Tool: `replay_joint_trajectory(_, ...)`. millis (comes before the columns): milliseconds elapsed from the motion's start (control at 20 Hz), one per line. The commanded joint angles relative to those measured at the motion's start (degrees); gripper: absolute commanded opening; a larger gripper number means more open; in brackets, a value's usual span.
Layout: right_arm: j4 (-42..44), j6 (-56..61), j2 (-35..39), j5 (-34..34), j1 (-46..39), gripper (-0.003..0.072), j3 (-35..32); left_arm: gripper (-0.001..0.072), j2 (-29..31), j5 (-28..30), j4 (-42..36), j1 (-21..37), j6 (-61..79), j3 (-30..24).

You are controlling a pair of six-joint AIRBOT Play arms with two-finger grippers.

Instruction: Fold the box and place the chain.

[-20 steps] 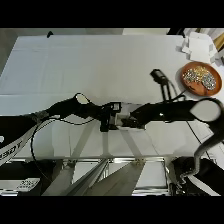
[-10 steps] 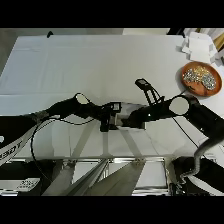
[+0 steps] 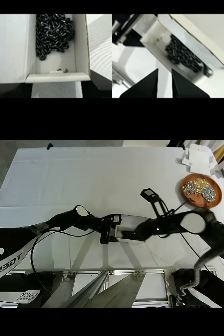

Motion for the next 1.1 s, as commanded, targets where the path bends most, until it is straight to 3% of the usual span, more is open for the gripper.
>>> replay_joint_trajectory(0,-15.2,8.1,5.7,10.8,-3.0,0.0175,0.3,0.0390,0.0,0.0,0.0,0.0,0.0,0.0)
replay_joint_trajectory(200,-19.0,9.0,5.9,13.1,-12.7,0.0174,0.3,0.0390,0.0,0.0,0.0,0.0,0.0,0.0)
replay_joint_trajectory(350,-19.1,9.0,3.4,6.7,-18.1,0.0175,0.0,0.0390,0.0,0.0,0.0,0.0,0.0,0.0)
replay_joint_trajectory(550,-18.6,9.0,-5.8,-3.7,-19.7,0.0181,-0.2,0.0390,0.0,0.0,0.0,0.0,0.0,0.0)
replay_joint_trajectory(600,-18.3,9.0,-8.7,-5.0,-19.7,0.0194,-0.2,0.0390,0.0,0.0,0.0,0.0,0.0,0.0)
replay_joint_trajectory(700,-18.3,9.0,-15.0,-7.0,-19.7,0.0382,-0.2,0.0390,0.0,0.0,0.0,0.0,0.0,0.0)
replay_joint_trajectory(750,-18.3,9.0,-17.3,-7.5,-19.7,0.0435,-0.2,0.0390,0.0,0.0,0.0,0.0,0.0,0.0)
replay_joint_trajectory(1050,-18.3,9.6,-21.1,-11.5,-19.7,0.0397,-0.2,0.0390,0.0,0.0,0.0,0.0,0.0,0.0)
